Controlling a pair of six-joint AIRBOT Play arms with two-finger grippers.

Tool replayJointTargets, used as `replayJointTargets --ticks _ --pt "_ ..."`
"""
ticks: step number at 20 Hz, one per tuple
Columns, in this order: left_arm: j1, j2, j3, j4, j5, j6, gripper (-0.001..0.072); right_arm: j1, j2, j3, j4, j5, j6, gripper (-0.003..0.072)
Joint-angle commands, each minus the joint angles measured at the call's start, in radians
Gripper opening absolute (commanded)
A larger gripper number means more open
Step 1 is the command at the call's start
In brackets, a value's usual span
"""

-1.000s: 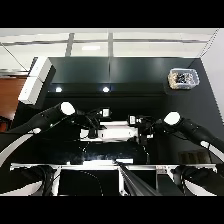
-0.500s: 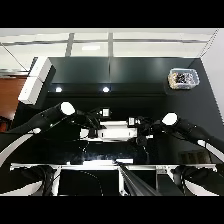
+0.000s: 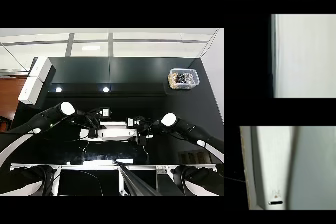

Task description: Fold the box and place the chain.

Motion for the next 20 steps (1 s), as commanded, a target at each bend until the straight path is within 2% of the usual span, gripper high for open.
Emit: replayJointTargets --ticks 1,2,3,4,6,7,10,12,13,14,15,16,18,20 --pt "0.0 0.0 0.0 0.0 -0.002 -0.001 0.0033 0.0 0.0 0.0 -0.003 0.002 0.0 0.0438" --pt "0.001 0.001 0.0 0.0 -0.002 -0.006 0.0057 0.0 0.0 0.0 -0.003 0.001 0.001 0.0438" --pt "0.001 0.004 0.002 0.0 -0.001 -0.023 0.0186 0.0 0.0 0.0 -0.003 0.001 0.001 0.0438" --pt "0.002 0.012 0.005 0.002 -0.003 -0.037 0.0348 0.0 0.0 0.0 -0.003 0.001 0.001 0.0438" --pt "0.004 0.047 0.024 0.062 -0.017 -0.088 0.0631 0.0 0.0 0.0 -0.003 0.001 0.001 0.0438" --pt "0.004 0.073 0.036 0.114 -0.021 -0.137 0.0654 0.0 0.0 0.0 -0.003 0.001 0.001 0.0438" --pt "0.004 0.18 0.061 0.324 -0.076 -0.353 0.0654 0.0 0.0 0.0 -0.003 0.001 0.001 0.0438" --pt "0.004 0.251 0.062 0.459 -0.169 -0.51 0.0646 0.0 0.0 0.0 -0.002 0.001 0.002 0.0438" --pt "0.004 0.277 0.062 0.513 -0.225 -0.572 0.0544 0.0 0.0 -0.001 -0.002 0.0 0.001 0.0438" --pt "0.004 0.299 0.062 0.558 -0.286 -0.615 0.0321 0.0 0.0 -0.001 -0.002 0.0 0.002 0.0438" --pt "0.004 0.315 0.062 0.568 -0.346 -0.643 0.002 0.0 0.0 0.0 -0.002 0.0 0.002 0.0438" --pt "0.0 0.319 0.061 0.529 -0.4 -0.659 0.0029 0.0 0.0 -0.001 -0.002 0.0 0.002 0.0438" --pt "-0.02 0.314 0.046 0.33 -0.468 -0.667 0.0028 0.0 0.0 0.0 -0.002 0.0 0.002 0.0437" --pt "-0.053 0.309 0.017 0.124 -0.416 -0.666 0.0028 0.0 0.0 0.0 -0.002 0.0 0.002 0.0438"
